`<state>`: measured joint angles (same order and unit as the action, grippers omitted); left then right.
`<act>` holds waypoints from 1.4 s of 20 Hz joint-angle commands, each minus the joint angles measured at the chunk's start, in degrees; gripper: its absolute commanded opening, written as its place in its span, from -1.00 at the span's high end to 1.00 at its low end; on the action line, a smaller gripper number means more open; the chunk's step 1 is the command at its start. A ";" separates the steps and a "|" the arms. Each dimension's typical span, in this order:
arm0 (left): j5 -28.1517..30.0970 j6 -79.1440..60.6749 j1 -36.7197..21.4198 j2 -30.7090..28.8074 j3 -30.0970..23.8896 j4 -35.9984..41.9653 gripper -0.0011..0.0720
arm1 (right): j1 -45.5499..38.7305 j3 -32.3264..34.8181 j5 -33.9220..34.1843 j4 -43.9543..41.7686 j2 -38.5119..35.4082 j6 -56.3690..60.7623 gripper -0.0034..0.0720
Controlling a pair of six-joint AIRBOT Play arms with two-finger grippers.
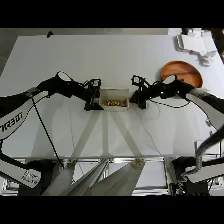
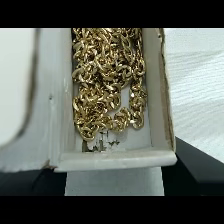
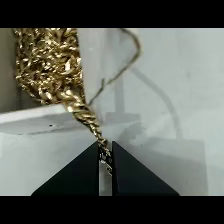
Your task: Fold the box and place the chain.
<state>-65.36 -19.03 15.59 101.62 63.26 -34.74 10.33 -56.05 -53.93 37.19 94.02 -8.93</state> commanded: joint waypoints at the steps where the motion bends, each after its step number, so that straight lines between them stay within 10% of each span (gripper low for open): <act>1: 0.00 0.00 -0.02 -0.02 0.04 0.00 0.39 | 0.11 0.02 -3.34 8.24 -5.29 12.26 0.88; 7: 0.00 0.00 -0.02 -0.02 0.04 0.00 0.39 | 4.96 -5.07 -11.74 13.94 -16.09 25.94 0.88; 20: 0.00 0.00 -0.02 -0.02 0.04 0.00 0.39 | 14.99 -21.53 -12.76 14.03 -11.43 32.65 0.87; 23: 0.00 0.00 -0.02 -0.02 0.04 0.00 0.39 | 15.06 -21.73 -12.61 14.03 -10.54 32.72 0.12; 28: 0.00 0.00 -0.02 -0.02 0.04 0.00 0.39 | 13.53 -22.32 -9.94 13.29 -10.01 34.71 0.29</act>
<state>-65.36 -19.03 15.59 101.62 63.26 -34.74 24.77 -78.02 -65.87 51.00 83.48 23.92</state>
